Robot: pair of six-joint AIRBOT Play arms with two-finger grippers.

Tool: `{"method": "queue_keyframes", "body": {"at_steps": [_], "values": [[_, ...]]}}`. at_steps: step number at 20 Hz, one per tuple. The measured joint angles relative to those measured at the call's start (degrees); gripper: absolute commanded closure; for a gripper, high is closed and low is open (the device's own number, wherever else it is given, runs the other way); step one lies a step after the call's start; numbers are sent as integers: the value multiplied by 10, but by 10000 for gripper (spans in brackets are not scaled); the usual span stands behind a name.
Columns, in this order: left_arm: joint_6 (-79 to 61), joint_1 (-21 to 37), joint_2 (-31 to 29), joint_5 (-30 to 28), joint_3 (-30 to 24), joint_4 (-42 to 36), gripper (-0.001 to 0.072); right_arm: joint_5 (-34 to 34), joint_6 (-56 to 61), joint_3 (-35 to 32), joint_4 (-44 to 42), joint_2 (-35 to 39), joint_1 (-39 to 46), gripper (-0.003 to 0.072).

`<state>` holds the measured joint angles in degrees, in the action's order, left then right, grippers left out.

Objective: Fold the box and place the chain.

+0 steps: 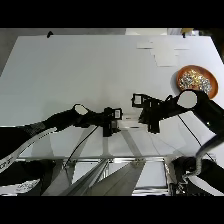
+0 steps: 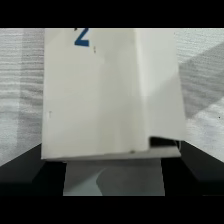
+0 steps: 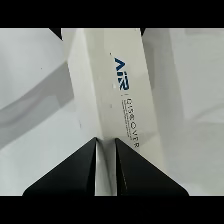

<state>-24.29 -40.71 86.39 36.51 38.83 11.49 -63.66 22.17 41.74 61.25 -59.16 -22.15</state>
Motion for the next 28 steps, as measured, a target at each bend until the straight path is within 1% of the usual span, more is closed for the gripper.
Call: {"method": "queue_keyframes", "body": {"at_steps": [2,3,4,5,20,28], "values": [[0,0,0,0,0,0,502,6,0,-6,1,0,0,590],[-1,0,0,-1,0,0,502,10,0,-9,1,0,0,608],[-1,0,0,-1,0,0,502,13,0,-12,1,0,0,609],[-1,0,0,0,0,0,502,16,0,-13,2,0,0,631],[-1,0,0,0,0,0,502,58,-2,-27,24,28,0,631],[-2,0,0,2,0,2,502,57,-3,-51,-15,28,0,621]]}}
